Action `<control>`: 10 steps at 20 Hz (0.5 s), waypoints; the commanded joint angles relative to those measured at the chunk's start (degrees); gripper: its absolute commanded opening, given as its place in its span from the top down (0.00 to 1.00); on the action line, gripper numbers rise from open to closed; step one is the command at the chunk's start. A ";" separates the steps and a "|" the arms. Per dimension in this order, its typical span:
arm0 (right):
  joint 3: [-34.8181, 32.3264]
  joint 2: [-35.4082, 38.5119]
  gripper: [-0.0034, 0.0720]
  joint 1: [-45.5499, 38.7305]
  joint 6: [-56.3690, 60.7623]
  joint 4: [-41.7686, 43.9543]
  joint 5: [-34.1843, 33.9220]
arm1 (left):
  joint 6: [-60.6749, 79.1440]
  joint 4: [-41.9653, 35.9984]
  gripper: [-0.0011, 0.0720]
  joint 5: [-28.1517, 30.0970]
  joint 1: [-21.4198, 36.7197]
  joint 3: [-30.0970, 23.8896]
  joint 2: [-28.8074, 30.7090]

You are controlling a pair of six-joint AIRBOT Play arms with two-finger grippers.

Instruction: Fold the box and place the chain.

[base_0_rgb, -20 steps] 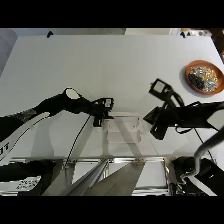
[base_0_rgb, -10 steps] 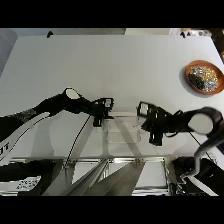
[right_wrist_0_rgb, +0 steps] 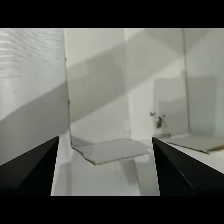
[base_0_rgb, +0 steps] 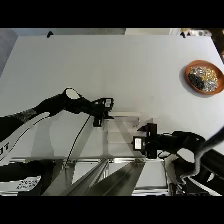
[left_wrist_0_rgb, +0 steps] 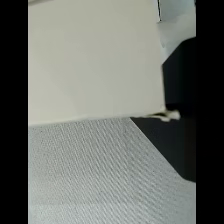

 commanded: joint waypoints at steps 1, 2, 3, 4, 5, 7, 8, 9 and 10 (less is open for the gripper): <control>-1.90 -2.49 0.09 4.48 -0.15 0.13 -5.73 | 0.00 0.00 0.97 0.00 -0.02 0.04 0.00; -1.90 -4.35 0.09 5.11 -0.15 0.13 -6.73 | 0.00 0.02 0.97 0.02 0.00 0.07 0.00; -1.90 -6.03 0.09 5.14 -0.15 0.09 -8.24 | 0.00 0.00 0.97 0.00 -0.02 0.07 0.00; -1.90 -7.52 0.09 5.14 -0.15 -1.01 -10.45 | 0.00 0.02 0.97 0.00 -0.02 0.07 0.00; -1.90 -8.37 0.09 5.14 -0.13 -1.88 -12.81 | 0.00 0.00 0.97 0.00 -0.02 0.04 0.00; -1.75 -8.50 0.09 4.76 -0.15 -1.86 -15.34 | 0.00 0.00 0.97 0.00 -0.02 0.07 0.00; -1.38 -8.50 0.09 3.91 -0.15 -1.88 -14.99 | 0.00 0.02 0.97 -0.02 -0.02 0.07 0.00; -0.98 -8.50 0.09 2.60 -0.17 -2.01 -14.60 | 0.00 0.00 0.97 0.02 -0.02 0.07 0.00; -0.35 -8.50 0.09 0.87 -0.17 -2.38 -14.27 | 0.00 0.02 0.97 0.02 -0.02 0.04 0.00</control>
